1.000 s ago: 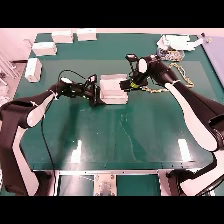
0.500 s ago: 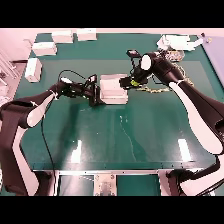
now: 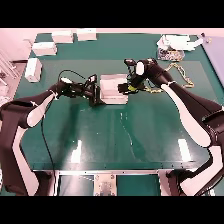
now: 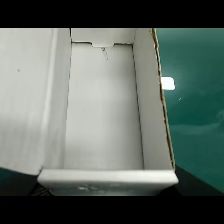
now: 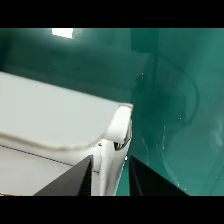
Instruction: Fold the box and place the chain.
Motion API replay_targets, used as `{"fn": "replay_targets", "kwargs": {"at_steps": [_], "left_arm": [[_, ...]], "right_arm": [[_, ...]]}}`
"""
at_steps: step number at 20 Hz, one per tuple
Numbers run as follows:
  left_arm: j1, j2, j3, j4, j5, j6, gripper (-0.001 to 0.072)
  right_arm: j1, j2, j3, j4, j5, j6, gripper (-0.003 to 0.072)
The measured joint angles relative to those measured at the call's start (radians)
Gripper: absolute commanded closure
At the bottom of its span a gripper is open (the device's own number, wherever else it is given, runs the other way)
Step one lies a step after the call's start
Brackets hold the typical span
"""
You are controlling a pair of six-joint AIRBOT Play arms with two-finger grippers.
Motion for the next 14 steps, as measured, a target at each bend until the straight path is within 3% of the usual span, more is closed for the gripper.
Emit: {"fn": "replay_targets", "kwargs": {"at_steps": [5,7,11,14], "left_arm": [[0.0,0.0,0.0,0.0,-0.001,0.0,0.0263],[0.0,0.0,0.0,0.0,-0.001,0.0,0.0263],[0.0,0.0,0.0,0.0,-0.001,0.0,0.0262],[0.001,0.0,0.0,0.002,-0.001,0.0,0.0263]], "right_arm": [[0.0,-0.017,0.0,0.002,0.0,0.0,0.0428],[0.0,-0.021,0.0,0.003,0.0,0.0,0.0485],[0.001,-0.031,0.0,0.006,0.001,0.0,0.0491],[0.008,-0.037,0.0,0.007,0.001,0.001,0.0537]]}}
